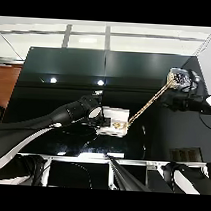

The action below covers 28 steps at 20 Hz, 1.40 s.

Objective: Fold the box and place the chain.

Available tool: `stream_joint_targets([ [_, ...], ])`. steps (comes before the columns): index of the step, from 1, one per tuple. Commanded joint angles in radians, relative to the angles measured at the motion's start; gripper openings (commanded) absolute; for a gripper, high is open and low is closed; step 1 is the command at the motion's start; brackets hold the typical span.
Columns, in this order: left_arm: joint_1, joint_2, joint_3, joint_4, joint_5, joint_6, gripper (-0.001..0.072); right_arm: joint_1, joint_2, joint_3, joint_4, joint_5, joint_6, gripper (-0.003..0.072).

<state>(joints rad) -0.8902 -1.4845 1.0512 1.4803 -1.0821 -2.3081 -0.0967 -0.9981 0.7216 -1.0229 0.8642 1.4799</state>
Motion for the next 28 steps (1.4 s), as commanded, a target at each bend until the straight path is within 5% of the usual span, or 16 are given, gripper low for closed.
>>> stream_joint_targets([
  [1, 0.0, 0.0, 0.0, 0.0, 0.006, 0.0, 0.0031, -0.045, -0.106, 0.014, -0.174, -0.258, 0.166, 0.065],
  [8, 0.001, 0.0, 0.0, 0.0, 0.004, 0.0, 0.0031, -0.056, -0.518, 0.325, -0.051, -0.242, 0.227, 0.065],
  [13, 0.0, 0.0, 0.0, 0.0, 0.004, 0.0, 0.0032, -0.056, -0.645, 0.433, 0.002, -0.222, 0.225, 0.0599],
  [15, 0.0, 0.0, 0.0, 0.0, 0.004, 0.0, 0.0031, -0.056, -0.647, 0.435, 0.001, -0.239, 0.224, 0.043],
  [16, 0.0, 0.0, 0.0, 0.0, 0.004, 0.0, 0.0031, -0.057, -0.647, 0.435, 0.0, -0.24, 0.22, 0.0403],
  [17, 0.0, 0.0, 0.0, 0.0, 0.004, 0.0, 0.0031, -0.058, -0.647, 0.436, -0.001, -0.238, 0.22, 0.0154],
  [18, 0.0, 0.0, 0.0, 0.0, 0.003, 0.0, 0.0031, -0.059, -0.646, 0.436, 0.002, -0.225, 0.22, 0.0014],
  [23, 0.0, 0.0, 0.0, 0.0, 0.003, 0.0, 0.0031, -0.059, -0.578, 0.45, -0.001, -0.092, 0.082, 0.001],
  [28, 0.0, 0.0, 0.0, 0.0, 0.003, 0.0, 0.0031, -0.059, -0.29, 0.45, 0.0, 0.072, -0.093, 0.001],
])
